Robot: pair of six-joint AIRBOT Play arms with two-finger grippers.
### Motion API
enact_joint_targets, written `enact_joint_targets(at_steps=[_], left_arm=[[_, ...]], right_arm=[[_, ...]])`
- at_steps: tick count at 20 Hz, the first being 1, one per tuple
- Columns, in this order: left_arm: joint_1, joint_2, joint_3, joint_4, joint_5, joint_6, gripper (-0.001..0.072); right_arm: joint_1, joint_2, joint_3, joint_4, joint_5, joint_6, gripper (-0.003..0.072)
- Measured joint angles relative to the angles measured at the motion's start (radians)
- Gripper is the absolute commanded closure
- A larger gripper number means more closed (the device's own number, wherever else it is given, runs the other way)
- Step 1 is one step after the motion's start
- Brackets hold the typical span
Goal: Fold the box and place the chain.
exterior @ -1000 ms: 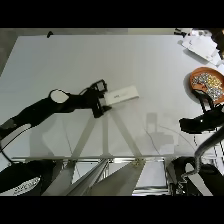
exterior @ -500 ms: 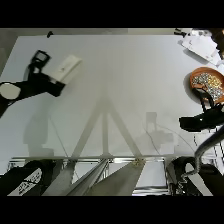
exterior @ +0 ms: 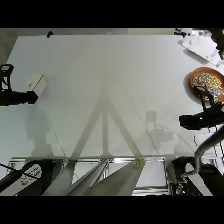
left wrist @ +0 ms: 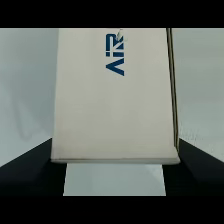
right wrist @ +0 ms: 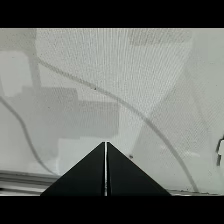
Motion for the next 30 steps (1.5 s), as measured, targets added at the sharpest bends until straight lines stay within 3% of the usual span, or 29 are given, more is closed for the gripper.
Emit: enact_joint_targets(at_steps=[6,7,10,14,17,22,27,28,30], left_arm=[[0.016,-0.107,0.000,0.011,-0.094,-0.011,0.0682],[0.017,-0.116,0.000,0.012,-0.102,-0.011,0.0621],[0.017,-0.132,0.001,0.014,-0.125,-0.014,0.0365],[0.018,-0.139,0.000,0.016,-0.152,-0.014,0.0011],[0.018,-0.135,0.000,0.015,-0.161,-0.014,0.0016],[0.018,-0.079,0.000,0.014,-0.165,-0.015,0.0017],[0.018,0.042,0.000,-0.026,-0.172,-0.016,0.0028],[0.018,0.066,0.000,-0.042,-0.176,-0.017,0.0158],[0.015,0.112,0.000,-0.090,-0.201,-0.017,0.0606]], right_arm=[[0.000,0.000,0.000,0.001,-0.015,-0.001,0.0675],[0.000,0.000,0.000,0.001,-0.017,-0.001,0.0673],[0.000,0.000,0.000,0.001,-0.020,-0.002,0.0569],[0.000,0.000,0.000,0.012,-0.021,-0.020,0.0560],[0.000,0.000,0.000,0.035,-0.023,-0.039,0.0490],[0.000,0.000,0.000,0.051,-0.038,-0.048,0.0490],[0.000,0.000,0.000,0.056,-0.061,-0.051,0.0490],[0.000,0.000,0.000,0.056,-0.069,-0.052,0.0490],[0.000,0.000,0.000,0.056,-0.082,-0.052,0.0490]])
